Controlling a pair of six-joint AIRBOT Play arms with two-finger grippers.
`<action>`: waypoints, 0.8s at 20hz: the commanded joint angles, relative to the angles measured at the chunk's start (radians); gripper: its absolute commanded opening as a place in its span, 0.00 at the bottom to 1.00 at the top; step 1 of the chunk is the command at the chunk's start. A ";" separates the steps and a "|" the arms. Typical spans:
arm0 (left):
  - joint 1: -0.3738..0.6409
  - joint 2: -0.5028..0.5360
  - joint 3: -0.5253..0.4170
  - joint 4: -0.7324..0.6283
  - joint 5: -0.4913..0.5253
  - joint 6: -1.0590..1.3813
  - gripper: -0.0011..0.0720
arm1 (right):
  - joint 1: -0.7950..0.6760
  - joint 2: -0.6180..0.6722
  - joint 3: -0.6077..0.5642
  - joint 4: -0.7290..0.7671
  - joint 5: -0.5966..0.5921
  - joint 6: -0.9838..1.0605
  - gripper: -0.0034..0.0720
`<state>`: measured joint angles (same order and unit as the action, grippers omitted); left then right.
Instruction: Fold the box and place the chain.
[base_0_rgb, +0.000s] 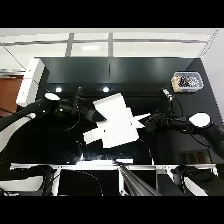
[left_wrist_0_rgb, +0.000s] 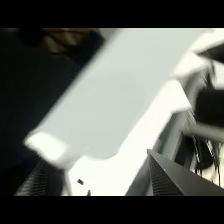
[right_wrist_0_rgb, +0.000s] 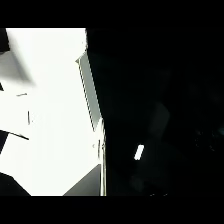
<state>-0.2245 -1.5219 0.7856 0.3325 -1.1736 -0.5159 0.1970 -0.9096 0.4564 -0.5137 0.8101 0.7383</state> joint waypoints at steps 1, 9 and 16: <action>0.000 -0.093 0.083 0.030 -0.131 0.130 0.91 | 0.000 0.000 0.000 -0.002 0.006 0.010 0.06; 0.001 -0.138 0.125 0.128 -0.182 0.151 0.05 | -0.003 0.000 0.000 -0.072 0.034 0.049 0.07; -0.002 -0.133 0.181 0.146 -0.214 0.154 0.04 | -0.288 0.001 0.206 -0.253 0.346 0.110 0.82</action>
